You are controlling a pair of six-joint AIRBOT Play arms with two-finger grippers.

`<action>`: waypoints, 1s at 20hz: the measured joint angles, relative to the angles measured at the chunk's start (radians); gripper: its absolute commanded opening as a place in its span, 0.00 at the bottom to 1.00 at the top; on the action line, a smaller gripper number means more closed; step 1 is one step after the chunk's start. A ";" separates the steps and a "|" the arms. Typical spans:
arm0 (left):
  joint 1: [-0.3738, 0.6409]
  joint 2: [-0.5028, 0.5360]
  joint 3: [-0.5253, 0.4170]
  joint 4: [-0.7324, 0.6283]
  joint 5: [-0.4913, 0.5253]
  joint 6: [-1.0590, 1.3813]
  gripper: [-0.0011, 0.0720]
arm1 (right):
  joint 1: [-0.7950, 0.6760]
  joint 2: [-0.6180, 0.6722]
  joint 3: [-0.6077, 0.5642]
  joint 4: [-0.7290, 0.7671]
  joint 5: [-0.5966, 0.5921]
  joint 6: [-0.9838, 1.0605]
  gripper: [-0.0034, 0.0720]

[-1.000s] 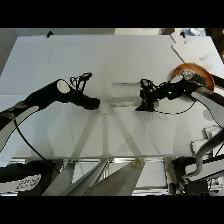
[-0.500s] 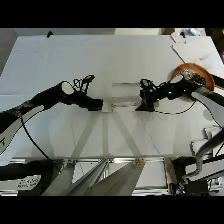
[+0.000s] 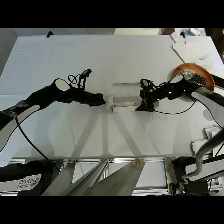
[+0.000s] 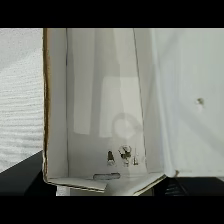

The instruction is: Fold the box and place the chain.

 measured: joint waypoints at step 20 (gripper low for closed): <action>-0.052 0.014 0.000 -0.088 0.033 0.089 0.41 | 0.000 0.000 0.000 0.000 0.000 0.000 0.75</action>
